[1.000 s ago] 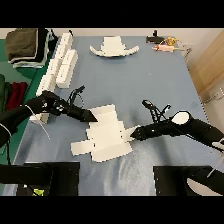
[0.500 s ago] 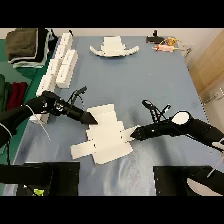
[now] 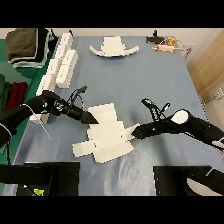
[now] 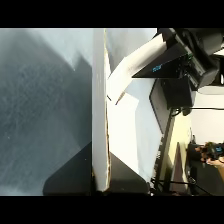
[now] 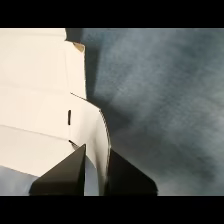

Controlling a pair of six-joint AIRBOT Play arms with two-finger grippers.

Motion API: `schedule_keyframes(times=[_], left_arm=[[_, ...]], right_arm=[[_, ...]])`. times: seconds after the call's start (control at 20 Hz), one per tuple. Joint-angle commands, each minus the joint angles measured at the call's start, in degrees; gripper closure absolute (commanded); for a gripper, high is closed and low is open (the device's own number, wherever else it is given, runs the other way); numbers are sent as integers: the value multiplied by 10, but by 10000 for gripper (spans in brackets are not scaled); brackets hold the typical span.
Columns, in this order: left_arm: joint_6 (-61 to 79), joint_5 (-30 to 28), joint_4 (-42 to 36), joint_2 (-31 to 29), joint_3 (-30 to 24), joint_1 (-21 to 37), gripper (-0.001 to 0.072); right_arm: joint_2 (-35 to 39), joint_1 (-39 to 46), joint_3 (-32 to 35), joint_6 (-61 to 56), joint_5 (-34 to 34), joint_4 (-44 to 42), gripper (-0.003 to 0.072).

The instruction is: Fold the box.

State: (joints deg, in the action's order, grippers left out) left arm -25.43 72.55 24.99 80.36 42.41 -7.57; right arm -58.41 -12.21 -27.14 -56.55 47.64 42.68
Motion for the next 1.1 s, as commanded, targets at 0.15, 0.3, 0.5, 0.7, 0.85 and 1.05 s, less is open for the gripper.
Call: schedule_keyframes(times=[0.15, 0.3, 0.5, 0.7, 0.85, 1.05], left_arm=[[152, -5, -42, -1, 28, -5, 694], [252, -45, -89, -1, 33, -34, 694], [332, -133, -98, -19, 32, -97, 695], [408, -185, -68, -59, 31, -154, 696], [413, -253, -41, -95, 9, -197, 697], [469, -324, -78, -153, -47, -234, 698]], right_arm=[[0, 2, -75, -124, -42, 272, 409], [0, 5, -113, -209, -39, 361, 321], [3, 6, -151, -244, -41, 376, 321], [4, 6, -196, -399, -42, 479, 321], [4, 15, -204, -468, -42, 516, 321], [4, 24, -204, -476, -42, 516, 321]])
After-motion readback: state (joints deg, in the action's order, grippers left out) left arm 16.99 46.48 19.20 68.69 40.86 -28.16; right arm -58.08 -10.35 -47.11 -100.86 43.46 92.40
